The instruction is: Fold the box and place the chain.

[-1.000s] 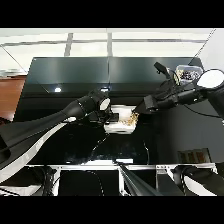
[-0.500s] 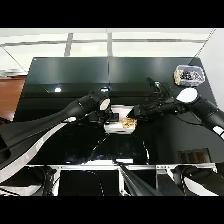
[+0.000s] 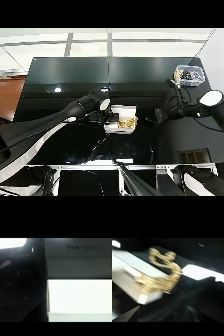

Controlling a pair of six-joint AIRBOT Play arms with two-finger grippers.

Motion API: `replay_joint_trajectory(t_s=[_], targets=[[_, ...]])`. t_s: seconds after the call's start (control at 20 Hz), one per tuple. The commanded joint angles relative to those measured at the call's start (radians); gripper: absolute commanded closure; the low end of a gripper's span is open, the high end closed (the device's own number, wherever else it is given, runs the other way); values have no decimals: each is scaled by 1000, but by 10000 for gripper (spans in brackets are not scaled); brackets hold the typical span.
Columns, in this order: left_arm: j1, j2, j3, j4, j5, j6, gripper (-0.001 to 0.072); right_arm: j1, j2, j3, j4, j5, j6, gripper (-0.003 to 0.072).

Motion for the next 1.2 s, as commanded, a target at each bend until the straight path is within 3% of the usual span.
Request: replay_joint_trajectory(t_s=[0.0, 0.15, 0.4, 0.65, 1.15], targets=[[1, 0, 0, 0, -3, 0, 680, 51, 15, -106, -69, -201, -417, -34], [1, 0, 0, 0, -6, 0, 680, 152, 7, -159, -59, -284, -879, -34], [1, 0, 0, 0, -3, 0, 680, 164, -82, -159, 133, -391, -1026, -34], [1, 0, 0, 0, -5, 0, 680, 219, -126, -159, 185, -389, -1255, -34], [1, 0, 0, 0, -6, 0, 680, 245, -179, -158, 269, -506, -1337, -34]])
